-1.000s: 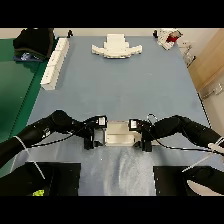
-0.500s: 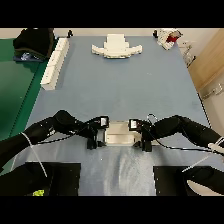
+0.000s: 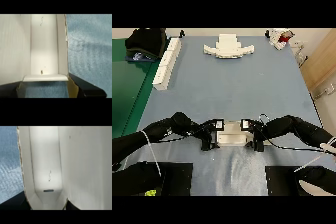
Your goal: Fold the box.
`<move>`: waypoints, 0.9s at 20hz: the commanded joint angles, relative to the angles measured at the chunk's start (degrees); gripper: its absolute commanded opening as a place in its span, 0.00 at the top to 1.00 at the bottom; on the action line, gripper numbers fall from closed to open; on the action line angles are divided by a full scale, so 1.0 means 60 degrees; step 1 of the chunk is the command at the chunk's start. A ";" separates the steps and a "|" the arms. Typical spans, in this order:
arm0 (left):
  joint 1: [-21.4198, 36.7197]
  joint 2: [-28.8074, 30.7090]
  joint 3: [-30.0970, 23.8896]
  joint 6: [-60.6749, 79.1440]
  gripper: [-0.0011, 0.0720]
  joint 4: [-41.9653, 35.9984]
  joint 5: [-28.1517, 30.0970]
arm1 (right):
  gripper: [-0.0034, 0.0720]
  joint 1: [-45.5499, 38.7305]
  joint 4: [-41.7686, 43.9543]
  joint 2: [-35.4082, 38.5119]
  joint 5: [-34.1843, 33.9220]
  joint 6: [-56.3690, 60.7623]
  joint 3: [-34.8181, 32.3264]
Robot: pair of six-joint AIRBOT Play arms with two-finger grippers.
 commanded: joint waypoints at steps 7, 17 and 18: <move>-0.0033 -0.0091 -0.0007 0.0127 0.03 -0.0036 0.0193 | 0.36 0.0004 0.0004 0.0004 0.0000 0.0004 0.0007; -0.0157 -0.0149 -0.0007 0.0495 0.30 -0.0259 0.0259 | 0.36 0.0004 0.0004 0.0004 0.0000 0.0004 0.0007; -0.0153 -0.0149 -0.0007 0.0488 0.30 -0.0262 0.0259 | 0.36 0.0004 0.0004 0.0004 0.0000 0.0004 0.0007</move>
